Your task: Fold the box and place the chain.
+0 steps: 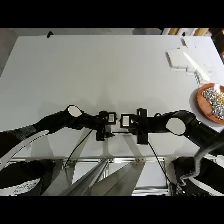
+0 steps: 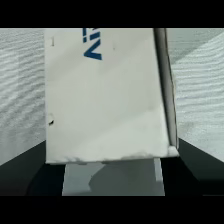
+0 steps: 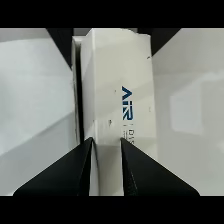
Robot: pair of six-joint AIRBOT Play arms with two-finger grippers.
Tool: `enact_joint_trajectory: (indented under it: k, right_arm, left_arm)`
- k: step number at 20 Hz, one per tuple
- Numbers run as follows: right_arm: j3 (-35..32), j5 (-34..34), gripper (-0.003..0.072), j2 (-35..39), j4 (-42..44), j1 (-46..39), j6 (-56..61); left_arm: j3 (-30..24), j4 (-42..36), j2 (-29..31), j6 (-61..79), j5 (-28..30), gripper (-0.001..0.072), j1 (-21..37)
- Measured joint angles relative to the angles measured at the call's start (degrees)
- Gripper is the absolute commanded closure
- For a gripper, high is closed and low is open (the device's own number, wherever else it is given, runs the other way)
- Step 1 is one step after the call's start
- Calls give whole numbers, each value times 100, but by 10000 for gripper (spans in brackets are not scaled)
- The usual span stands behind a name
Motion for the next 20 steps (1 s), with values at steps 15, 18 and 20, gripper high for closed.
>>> enact_joint_trajectory:
  k: [15, 18, 20]
  right_arm:
    - [-4, 166, 615, 116, 614, -2, -184]
    - [-4, 79, 651, 85, 627, -2, -184]
    - [-4, 68, 663, 22, 640, -2, -181]
  left_arm:
    - [0, -20, 0, -15, 9, 438, -4]
    - [0, -13, 0, -15, 0, 438, -4]
    - [0, -9, 0, -15, -7, 438, -4]
